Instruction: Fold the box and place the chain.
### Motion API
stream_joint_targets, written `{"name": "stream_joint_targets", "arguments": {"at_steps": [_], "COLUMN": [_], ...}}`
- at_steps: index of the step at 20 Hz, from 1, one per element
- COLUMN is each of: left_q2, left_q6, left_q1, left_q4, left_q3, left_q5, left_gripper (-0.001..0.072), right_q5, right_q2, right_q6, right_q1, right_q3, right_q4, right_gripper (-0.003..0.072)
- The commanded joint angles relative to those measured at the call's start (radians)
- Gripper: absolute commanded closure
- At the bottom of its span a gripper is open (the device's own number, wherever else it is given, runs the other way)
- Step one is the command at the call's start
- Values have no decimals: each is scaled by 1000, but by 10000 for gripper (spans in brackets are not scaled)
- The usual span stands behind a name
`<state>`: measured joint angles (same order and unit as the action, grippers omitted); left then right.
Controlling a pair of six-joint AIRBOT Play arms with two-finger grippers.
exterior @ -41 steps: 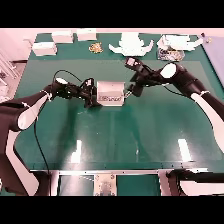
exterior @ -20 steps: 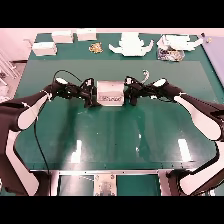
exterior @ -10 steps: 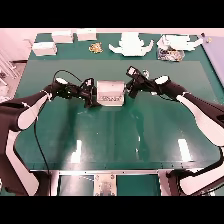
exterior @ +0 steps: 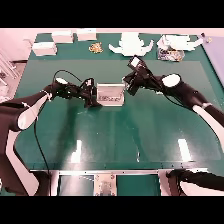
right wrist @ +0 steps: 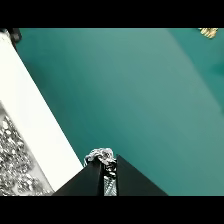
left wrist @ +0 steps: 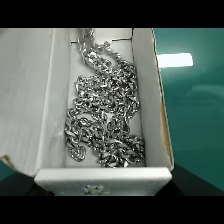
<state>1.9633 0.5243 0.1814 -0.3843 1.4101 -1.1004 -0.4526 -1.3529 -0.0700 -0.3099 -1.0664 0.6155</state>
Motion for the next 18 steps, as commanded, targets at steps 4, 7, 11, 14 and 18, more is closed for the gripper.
{"name": "stream_joint_targets", "arguments": {"at_steps": [4,7,11,14,18], "left_q2": [-1,-1,-1,-1,-1], "left_q6": [0,0,0,0,0], "left_q1": [-1,-1,-1,-1,-1], "left_q4": [0,0,0,0,0], "left_q3": [0,0,0,0,0], "left_q5": [0,0,0,0,0], "left_gripper": [87,87,87,87,87], "right_q5": [148,215,275,281,336], "right_q2": [219,249,261,282,323], "right_q6": [-35,-35,-35,-31,3], "right_q1": [-137,-190,-231,-233,-233], "right_q3": [66,66,65,64,64], "right_q4": [26,65,103,103,156], "right_gripper": [688,688,688,688,688]}}
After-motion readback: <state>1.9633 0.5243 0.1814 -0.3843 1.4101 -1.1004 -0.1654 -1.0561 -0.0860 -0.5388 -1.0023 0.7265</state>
